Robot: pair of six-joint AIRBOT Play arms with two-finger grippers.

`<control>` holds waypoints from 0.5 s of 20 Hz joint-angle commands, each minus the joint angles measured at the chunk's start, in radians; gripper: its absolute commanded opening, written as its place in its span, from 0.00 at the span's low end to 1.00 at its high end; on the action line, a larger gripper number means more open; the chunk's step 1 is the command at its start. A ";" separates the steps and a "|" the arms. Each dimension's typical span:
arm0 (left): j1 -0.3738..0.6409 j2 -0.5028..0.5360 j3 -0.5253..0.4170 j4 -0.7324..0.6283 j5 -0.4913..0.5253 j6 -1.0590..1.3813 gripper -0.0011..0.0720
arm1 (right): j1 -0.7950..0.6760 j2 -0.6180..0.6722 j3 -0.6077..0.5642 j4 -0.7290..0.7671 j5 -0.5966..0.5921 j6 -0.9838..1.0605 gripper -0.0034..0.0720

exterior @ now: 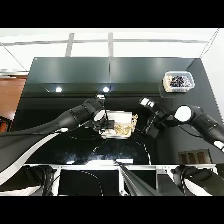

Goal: Fold the box and place the chain.

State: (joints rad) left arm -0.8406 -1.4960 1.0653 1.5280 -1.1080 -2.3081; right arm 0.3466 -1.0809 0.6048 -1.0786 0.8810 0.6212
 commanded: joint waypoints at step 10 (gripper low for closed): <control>0.001 0.000 0.001 0.000 0.000 0.000 0.06 | 0.039 -0.137 -0.021 0.373 -0.117 -0.694 0.99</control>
State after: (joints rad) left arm -0.8406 -1.4960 1.0653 1.5280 -1.1080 -2.3077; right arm 0.3832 -1.1862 0.5838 -0.7692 0.7856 0.0322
